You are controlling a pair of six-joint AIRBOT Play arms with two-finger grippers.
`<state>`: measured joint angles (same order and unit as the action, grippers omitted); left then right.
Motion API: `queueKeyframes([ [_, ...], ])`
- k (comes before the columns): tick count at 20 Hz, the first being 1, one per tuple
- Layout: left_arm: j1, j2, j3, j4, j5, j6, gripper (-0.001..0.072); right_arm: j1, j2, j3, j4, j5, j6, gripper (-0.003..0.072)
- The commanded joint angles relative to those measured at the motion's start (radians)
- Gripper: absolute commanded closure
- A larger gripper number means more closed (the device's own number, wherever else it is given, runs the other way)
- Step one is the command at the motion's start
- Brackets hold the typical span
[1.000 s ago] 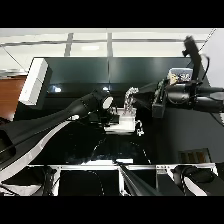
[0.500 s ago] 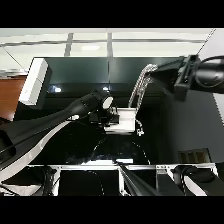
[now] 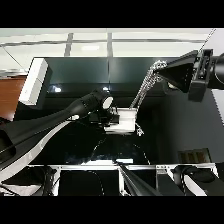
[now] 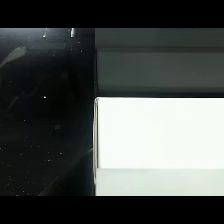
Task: Fold the box and place the chain.
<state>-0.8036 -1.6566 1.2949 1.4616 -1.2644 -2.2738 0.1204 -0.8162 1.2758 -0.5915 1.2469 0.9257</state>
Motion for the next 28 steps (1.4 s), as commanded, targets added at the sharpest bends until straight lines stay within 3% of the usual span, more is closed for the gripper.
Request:
queueKeyframes([
  [1,0.000,0.000,0.000,0.000,0.000,0.000,0.0677,-0.002,0.000,0.005,0.017,0.029,0.014,0.0671],
  [7,0.000,0.000,0.000,0.000,0.000,0.000,0.0677,-0.002,0.005,0.037,0.015,0.104,0.041,0.0672],
  [11,0.000,0.000,0.000,0.000,0.001,0.000,0.0677,-0.002,0.005,0.111,0.045,0.103,0.063,0.0671],
  [16,0.000,0.000,0.000,0.000,0.001,0.000,0.0677,-0.002,0.005,0.114,0.153,0.079,0.061,0.0671],
  [21,0.000,0.000,0.000,0.000,0.004,0.000,0.0677,-0.002,-0.015,0.109,0.145,0.058,0.082,0.0671],
  [28,0.000,0.000,0.001,0.003,0.008,0.021,0.0677,0.005,-0.030,-0.157,0.121,0.049,0.125,0.0671],
])
